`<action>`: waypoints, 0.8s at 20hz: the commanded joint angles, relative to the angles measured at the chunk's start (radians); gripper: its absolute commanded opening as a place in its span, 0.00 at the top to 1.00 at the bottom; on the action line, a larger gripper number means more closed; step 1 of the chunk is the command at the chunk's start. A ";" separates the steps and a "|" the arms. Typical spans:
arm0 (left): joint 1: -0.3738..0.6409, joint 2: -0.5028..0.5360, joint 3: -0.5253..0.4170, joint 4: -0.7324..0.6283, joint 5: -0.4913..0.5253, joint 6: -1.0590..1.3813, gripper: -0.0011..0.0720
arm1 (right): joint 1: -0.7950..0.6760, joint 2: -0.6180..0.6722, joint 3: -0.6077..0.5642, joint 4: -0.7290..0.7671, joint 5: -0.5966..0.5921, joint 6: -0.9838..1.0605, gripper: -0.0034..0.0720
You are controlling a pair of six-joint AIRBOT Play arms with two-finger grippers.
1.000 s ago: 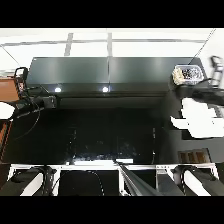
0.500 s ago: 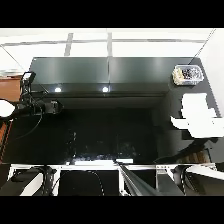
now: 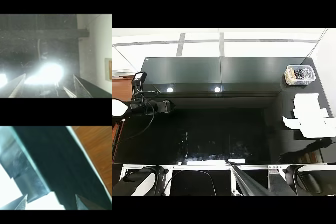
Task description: Fold the box and place the chain.
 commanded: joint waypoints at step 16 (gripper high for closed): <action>0.001 0.000 0.021 0.007 -0.048 0.050 0.02 | 0.211 0.407 -0.308 0.222 0.044 -0.066 0.93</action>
